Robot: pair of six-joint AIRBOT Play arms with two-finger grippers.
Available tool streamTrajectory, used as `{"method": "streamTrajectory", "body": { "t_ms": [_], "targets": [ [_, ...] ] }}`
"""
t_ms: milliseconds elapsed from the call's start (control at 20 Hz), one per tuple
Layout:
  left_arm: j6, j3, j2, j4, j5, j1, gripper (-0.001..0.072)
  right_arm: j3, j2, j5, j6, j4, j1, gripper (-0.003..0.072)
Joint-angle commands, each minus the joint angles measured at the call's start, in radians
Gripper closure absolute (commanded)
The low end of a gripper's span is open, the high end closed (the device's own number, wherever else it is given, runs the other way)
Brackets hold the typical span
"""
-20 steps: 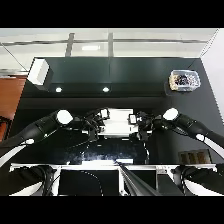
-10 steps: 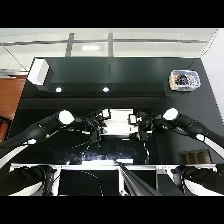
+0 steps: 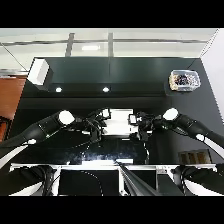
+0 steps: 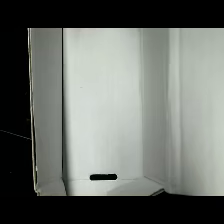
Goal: Fold the box and place the chain.
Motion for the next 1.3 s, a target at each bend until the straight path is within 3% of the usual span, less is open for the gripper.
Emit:
{"method": "streamTrajectory", "body": {
  "t_ms": [0, 100, 200, 300, 500, 600, 750, 850, 1000, 1250],
  "targets": [
    [0.002, 0.0, 0.0, 0.002, 0.006, 0.0, 0.0198, 0.001, 0.0, -0.001, 0.0, 0.0, 0.001, 0.0448],
    [0.002, 0.0, 0.0, 0.019, 0.012, 0.0, 0.0209, 0.001, 0.0, -0.001, 0.0, 0.0, 0.001, 0.0449],
    [0.0, 0.0, 0.008, 0.055, 0.01, 0.005, 0.0513, 0.001, 0.0, -0.001, 0.0, 0.0, 0.001, 0.0449],
    [-0.015, 0.003, 0.044, 0.111, -0.014, 0.029, 0.0678, 0.001, 0.0, -0.001, 0.0, 0.0, 0.001, 0.0449],
    [-0.352, 0.005, 0.199, 0.348, -0.054, 0.162, 0.0679, 0.001, 0.0, -0.001, 0.0, 0.0, 0.001, 0.0449],
    [-0.52, 0.005, 0.284, 0.39, -0.087, 0.262, 0.0679, 0.001, 0.0, -0.001, 0.0, 0.0, 0.001, 0.0449],
    [-0.723, 0.005, 0.352, 0.402, -0.243, 0.443, 0.0678, 0.001, 0.0, -0.001, 0.0, 0.0, 0.001, 0.0449],
    [-0.859, -0.005, 0.346, 0.394, -0.313, 0.533, 0.068, 0.001, 0.0, -0.001, 0.0, 0.0, 0.001, 0.0449],
    [-1.331, -0.035, 0.295, 0.38, -0.36, 0.629, 0.0678, 0.001, 0.0, -0.001, 0.0, 0.0, 0.001, 0.0449],
    [-1.281, -0.056, 0.101, 0.217, -0.481, 0.652, 0.0679, 0.001, 0.0, -0.001, 0.0, 0.0, 0.001, 0.0449]
  ]
}}
